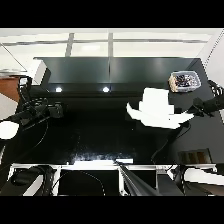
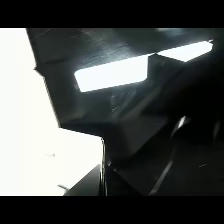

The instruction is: Fold the box and place the chain.

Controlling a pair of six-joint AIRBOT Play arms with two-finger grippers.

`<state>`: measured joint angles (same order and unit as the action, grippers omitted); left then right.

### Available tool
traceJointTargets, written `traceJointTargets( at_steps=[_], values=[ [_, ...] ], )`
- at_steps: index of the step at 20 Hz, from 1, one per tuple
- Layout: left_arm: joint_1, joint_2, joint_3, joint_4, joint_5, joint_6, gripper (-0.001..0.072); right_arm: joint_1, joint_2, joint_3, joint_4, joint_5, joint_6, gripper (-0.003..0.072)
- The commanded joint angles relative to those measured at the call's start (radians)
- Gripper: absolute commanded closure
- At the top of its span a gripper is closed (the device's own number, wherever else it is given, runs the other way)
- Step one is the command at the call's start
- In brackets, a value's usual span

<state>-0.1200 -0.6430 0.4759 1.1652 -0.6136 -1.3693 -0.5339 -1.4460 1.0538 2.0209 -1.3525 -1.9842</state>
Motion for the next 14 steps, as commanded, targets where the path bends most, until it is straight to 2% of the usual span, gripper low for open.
traceJointTargets(
  at_steps=[1,3,4,7,9,12,14],
  values=[
    [0.0,0.0,0.0,0.0,0.0,0.0,0.0011,0.009,0.015,0.022,0.086,-0.144,-0.041,0.0662],
    [0.0,0.0,0.0,-0.004,-0.003,0.0,0.0011,0.038,0.066,0.005,0.117,-0.152,-0.04,0.0663],
    [0.0,0.0,0.0,-0.012,-0.012,0.0,0.001,0.064,0.114,-0.026,0.142,-0.117,-0.041,0.0663],
    [-0.003,-0.001,0.0,-0.062,-0.074,0.0,0.0011,0.18,0.331,-0.206,0.294,0.064,-0.048,0.0663],
    [-0.027,-0.007,0.0,-0.089,-0.12,0.001,0.0011,0.307,0.479,-0.349,0.362,0.169,-0.026,0.0663],
    [-0.086,-0.07,0.0,-0.155,-0.143,0.0,0.0011,0.534,0.643,-0.523,0.36,0.369,0.095,0.0662],
    [-0.1,-0.164,0.0,-0.241,-0.138,0.0,0.0011,0.66,0.684,-0.588,0.352,0.468,0.151,0.0662]
  ],
)
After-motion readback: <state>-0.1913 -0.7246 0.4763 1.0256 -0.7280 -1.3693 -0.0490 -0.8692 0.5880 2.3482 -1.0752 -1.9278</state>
